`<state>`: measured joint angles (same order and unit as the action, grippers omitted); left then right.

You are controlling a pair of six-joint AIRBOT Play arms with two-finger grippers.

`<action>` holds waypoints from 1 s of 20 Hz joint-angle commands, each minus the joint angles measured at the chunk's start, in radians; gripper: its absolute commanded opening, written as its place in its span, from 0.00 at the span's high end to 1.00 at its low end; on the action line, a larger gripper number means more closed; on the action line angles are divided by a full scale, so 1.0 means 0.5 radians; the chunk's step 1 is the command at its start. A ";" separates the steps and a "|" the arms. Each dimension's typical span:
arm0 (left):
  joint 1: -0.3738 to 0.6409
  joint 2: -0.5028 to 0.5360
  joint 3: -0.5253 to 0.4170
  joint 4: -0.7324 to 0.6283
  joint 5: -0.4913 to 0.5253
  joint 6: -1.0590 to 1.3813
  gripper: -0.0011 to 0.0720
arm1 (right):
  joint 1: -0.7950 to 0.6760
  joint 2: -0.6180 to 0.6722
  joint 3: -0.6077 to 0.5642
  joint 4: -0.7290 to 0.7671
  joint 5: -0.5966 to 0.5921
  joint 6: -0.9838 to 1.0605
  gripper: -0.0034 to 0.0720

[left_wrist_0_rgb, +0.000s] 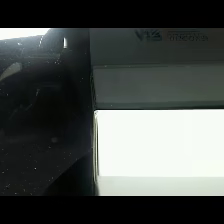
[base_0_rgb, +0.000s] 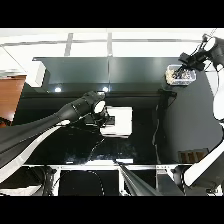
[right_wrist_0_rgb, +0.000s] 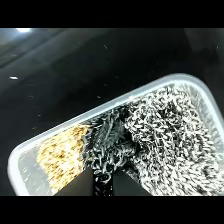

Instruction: Fold the box and place the chain.

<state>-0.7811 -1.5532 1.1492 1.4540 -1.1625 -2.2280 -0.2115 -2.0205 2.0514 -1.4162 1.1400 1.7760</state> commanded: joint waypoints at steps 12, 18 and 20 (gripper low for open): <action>0.000 -0.001 0.002 0.001 0.004 0.000 0.95 | 0.040 1.241 0.012 0.589 0.061 -0.690 0.94; 0.000 -0.001 0.002 0.001 0.005 0.000 0.95 | 0.041 1.736 0.011 0.907 0.117 -0.698 0.94; 0.000 -0.001 0.002 0.001 0.005 0.000 0.95 | 0.041 1.841 0.002 0.973 0.177 -0.697 0.94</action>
<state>-0.7811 -1.5532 1.1492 1.4540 -1.1606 -2.2280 -0.1913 -1.1915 2.0563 -1.0100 1.1908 1.4345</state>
